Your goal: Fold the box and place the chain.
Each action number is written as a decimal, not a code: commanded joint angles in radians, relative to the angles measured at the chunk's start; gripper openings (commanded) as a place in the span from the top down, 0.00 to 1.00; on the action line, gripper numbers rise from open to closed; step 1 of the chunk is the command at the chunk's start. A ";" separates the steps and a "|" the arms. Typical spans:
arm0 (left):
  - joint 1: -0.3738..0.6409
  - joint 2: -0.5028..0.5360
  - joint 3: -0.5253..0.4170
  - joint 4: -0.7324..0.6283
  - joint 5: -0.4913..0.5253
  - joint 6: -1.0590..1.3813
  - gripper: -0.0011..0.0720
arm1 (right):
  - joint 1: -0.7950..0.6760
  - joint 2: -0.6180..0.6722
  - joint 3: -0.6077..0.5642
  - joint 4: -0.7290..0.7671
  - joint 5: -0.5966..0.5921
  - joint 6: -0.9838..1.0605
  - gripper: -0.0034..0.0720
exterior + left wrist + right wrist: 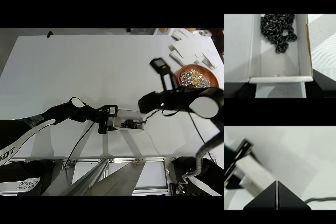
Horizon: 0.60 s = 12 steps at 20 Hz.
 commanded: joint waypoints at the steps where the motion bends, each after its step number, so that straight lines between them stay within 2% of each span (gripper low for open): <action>1: 0.001 0.000 0.001 0.000 -0.001 0.000 0.79 | -0.180 -0.021 0.064 -0.101 0.048 0.026 0.93; 5: 0.001 0.001 0.001 0.000 -0.003 0.000 0.79 | -0.377 -0.152 0.064 -0.161 0.156 0.031 0.93; 7: 0.001 0.001 0.001 0.000 -0.003 0.000 0.79 | -0.415 -0.235 0.061 -0.161 0.193 0.020 0.93; 8: 0.001 0.001 0.001 0.000 -0.003 0.000 0.79 | -0.417 -0.275 0.056 -0.163 0.191 0.019 0.86; 10: 0.001 0.001 0.001 0.000 -0.003 0.000 0.79 | -0.415 -0.352 0.055 -0.158 0.184 0.021 0.58; 12: 0.001 0.000 0.001 0.000 -0.003 0.000 0.79 | -0.414 -0.419 0.055 -0.156 0.180 0.023 0.58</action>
